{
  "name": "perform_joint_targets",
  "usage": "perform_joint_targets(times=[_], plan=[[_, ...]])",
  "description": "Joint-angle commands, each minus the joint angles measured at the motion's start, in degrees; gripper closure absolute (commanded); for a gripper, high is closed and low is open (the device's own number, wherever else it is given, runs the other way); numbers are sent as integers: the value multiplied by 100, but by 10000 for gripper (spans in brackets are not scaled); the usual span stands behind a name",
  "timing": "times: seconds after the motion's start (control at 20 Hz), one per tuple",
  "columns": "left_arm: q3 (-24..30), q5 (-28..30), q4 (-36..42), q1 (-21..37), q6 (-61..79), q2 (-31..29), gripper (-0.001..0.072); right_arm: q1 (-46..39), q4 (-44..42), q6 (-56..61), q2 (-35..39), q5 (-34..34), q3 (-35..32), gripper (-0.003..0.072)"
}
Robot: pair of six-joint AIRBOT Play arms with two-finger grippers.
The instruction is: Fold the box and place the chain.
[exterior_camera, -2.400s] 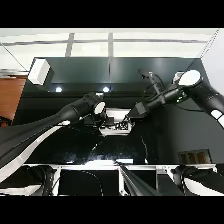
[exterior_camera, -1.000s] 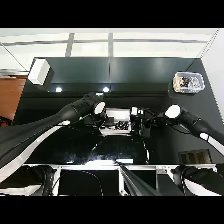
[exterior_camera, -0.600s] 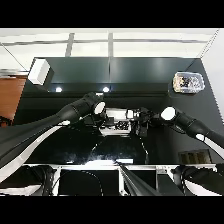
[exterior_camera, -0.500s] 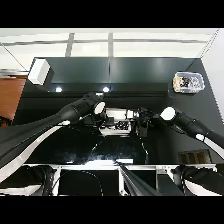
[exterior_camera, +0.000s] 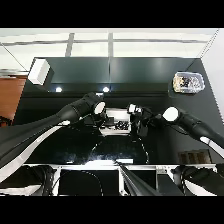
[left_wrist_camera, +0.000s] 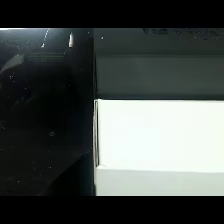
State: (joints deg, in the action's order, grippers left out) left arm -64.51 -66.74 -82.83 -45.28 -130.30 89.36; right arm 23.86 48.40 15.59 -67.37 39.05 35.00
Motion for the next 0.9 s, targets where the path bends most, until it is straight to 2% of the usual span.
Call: perform_joint_targets(times=[0.0, 0.15, 0.25, 0.35, 0.4, 0.5, 0.55, 0.6, 0.7, 0.85], plan=[[-2, 2, 0, 0, 0, 4, 680, -240, 1023, 2068, 719, 380, 101, 667], [-2, 0, -2, 0, 0, 4, 680, -688, 527, 3093, 1390, 1622, 444, 668], [-2, 7, -2, 2, 0, 4, 680, -831, -811, 3193, 1508, 2229, 555, 667], [-2, 9, -4, 2, 0, 4, 680, -726, -1923, 3211, 1453, 2201, 555, 667], [-2, 11, -4, 2, 0, 4, 680, -581, -2146, 3296, 1399, 1980, 555, 667], [-2, 15, -2, 2, 0, 4, 680, -254, -2131, 3501, 1235, 1580, 555, 636], [-2, 15, -2, 2, 0, 4, 680, -129, -2133, 3569, 1145, 1471, 555, 442], [-2, 15, -2, 2, 0, 4, 680, -83, -2116, 3565, 1086, 1447, 555, 364], [-2, 22, -2, 0, 0, 4, 680, -321, -1908, 3569, 1123, 1567, 579, 364], [-2, 24, -7, 2, 0, 11, 680, -1322, -1589, 3606, 1314, 2267, 726, 365]])
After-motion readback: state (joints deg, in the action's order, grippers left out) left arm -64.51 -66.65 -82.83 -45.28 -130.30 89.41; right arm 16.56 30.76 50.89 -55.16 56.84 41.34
